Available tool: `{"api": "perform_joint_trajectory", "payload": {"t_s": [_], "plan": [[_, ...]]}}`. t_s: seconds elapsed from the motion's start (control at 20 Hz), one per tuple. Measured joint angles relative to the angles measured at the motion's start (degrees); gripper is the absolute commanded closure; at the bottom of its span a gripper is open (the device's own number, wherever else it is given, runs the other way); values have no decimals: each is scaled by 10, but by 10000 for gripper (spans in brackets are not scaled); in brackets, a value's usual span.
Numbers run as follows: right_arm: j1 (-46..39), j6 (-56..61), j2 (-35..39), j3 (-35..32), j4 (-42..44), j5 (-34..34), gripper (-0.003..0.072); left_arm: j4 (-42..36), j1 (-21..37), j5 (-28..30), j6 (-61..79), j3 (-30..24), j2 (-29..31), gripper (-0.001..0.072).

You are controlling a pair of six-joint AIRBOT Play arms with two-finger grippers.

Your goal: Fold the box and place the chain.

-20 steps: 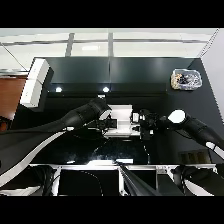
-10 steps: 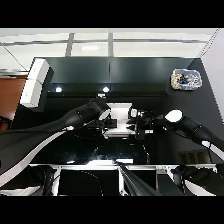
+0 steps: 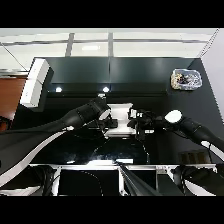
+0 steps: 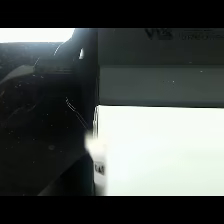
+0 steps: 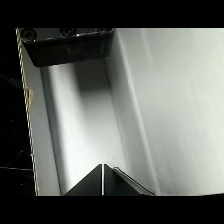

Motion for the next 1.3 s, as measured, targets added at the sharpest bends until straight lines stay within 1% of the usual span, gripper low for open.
{"api": "perform_joint_trajectory", "payload": {"t_s": [0.15, 0.3, 0.4, 0.5, 0.55, 0.6, 0.65, 0.75, 0.9, 1.05, 1.15, 1.3], "plan": [[-18, 39, 30, 0, -11, 0, 670, 0, 0, 0, 0, 0, 0, 677], [-79, 156, 94, 1, -42, 7, 670, 0, 0, -2, 1, 0, 0, 677], [-145, 283, 136, 1, -82, 31, 670, 0, 0, -2, 1, 0, 0, 677], [-223, 467, 156, -1, -133, 40, 671, 0, 0, -3, 0, 0, 0, 677], [-264, 569, 159, -3, -156, 44, 671, 0, 0, -5, 0, 0, 0, 677], [-298, 647, 158, -6, -174, 50, 671, 0, 0, -5, 0, 0, 0, 677], [-327, 704, 151, -8, -188, 56, 671, 0, 0, -5, 0, 0, 0, 677], [-369, 773, 124, -10, -212, 86, 671, 0, 0, -5, 0, 0, 0, 677], [-387, 810, 61, -11, -221, 148, 671, 0, 0, -5, 0, 0, 0, 677], [-360, 750, -3, -12, -193, 216, 671, 0, 0, -5, 0, 0, 0, 677], [-332, 715, -36, -11, -162, 234, 670, 0, 0, -5, 0, 0, 0, 677], [-297, 659, -66, -5, -97, 242, 670, 0, 0, -4, 0, 0, 0, 677]]}}
